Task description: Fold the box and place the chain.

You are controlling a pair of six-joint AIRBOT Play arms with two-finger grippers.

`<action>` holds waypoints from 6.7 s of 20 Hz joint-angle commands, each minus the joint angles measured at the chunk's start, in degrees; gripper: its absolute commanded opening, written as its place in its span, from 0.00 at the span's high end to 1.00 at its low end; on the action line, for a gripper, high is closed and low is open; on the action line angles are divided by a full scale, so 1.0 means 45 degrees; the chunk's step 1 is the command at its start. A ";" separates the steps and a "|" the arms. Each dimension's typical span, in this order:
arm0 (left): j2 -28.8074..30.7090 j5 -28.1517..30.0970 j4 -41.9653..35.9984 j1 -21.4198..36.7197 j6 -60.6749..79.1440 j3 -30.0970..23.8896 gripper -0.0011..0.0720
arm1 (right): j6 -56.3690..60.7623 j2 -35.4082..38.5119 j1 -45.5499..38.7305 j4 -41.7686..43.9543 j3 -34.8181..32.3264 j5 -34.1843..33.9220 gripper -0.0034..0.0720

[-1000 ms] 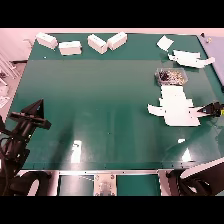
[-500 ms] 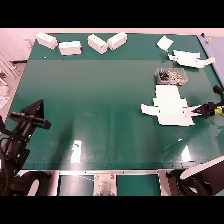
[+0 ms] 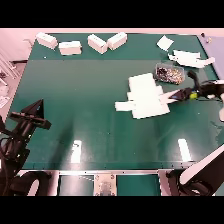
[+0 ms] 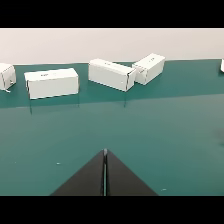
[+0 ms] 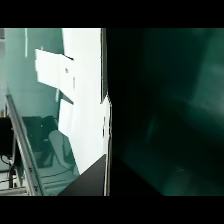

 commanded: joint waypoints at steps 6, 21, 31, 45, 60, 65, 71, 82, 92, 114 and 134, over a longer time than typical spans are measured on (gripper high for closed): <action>0.0000 0.0000 0.0000 0.0000 0.0005 -0.0005 0.96 | 0.0782 0.0782 0.4085 0.2691 -0.1175 -0.2856 0.95; 0.0000 0.0000 0.0000 0.0000 0.0005 -0.0005 0.96 | -0.0627 0.5042 0.4736 0.2560 -0.8087 -0.8315 0.95; 0.0000 0.0000 0.0000 0.0000 0.0005 -0.0005 0.96 | -0.0651 0.5047 0.4872 0.2569 -0.8092 -0.9088 0.95; 0.0000 0.0000 0.0000 0.0000 0.0005 -0.0005 0.96 | -0.0495 0.5042 0.4857 0.2550 -0.8092 -0.9253 0.95; 0.0000 -0.0248 0.0034 0.0000 0.0010 0.0019 0.04 | -0.0661 0.4711 0.4867 0.1923 -0.7796 -0.9292 0.95; -0.0034 -0.0903 0.0083 0.0000 0.0010 0.0015 0.03 | -0.0656 0.4707 0.4881 0.1899 -0.7325 -0.9243 0.95; -0.2769 -0.2715 0.0291 0.0000 0.0015 0.0078 0.04 | -0.0690 0.4609 0.5430 0.1889 -0.7038 -0.9292 0.95; -0.7898 -0.3774 0.0491 0.0000 0.2385 0.3949 0.04 | -0.0306 0.4255 0.5498 0.1885 -0.6737 -0.9258 0.95; -1.6451 -0.6222 0.4303 0.0000 -0.2098 1.0666 0.04 | -0.0214 0.4255 0.5498 0.1326 -0.6737 -0.9262 0.95; -2.6233 -1.3362 0.8714 -0.0029 -1.2395 2.2372 0.04 | -0.0214 0.4255 0.5503 0.1331 -0.6737 -0.9296 0.95; -2.7292 -1.4202 0.8102 -0.1491 -1.2837 2.3877 0.19 | -0.0223 0.4255 0.5503 0.1326 -0.6737 -0.9296 0.95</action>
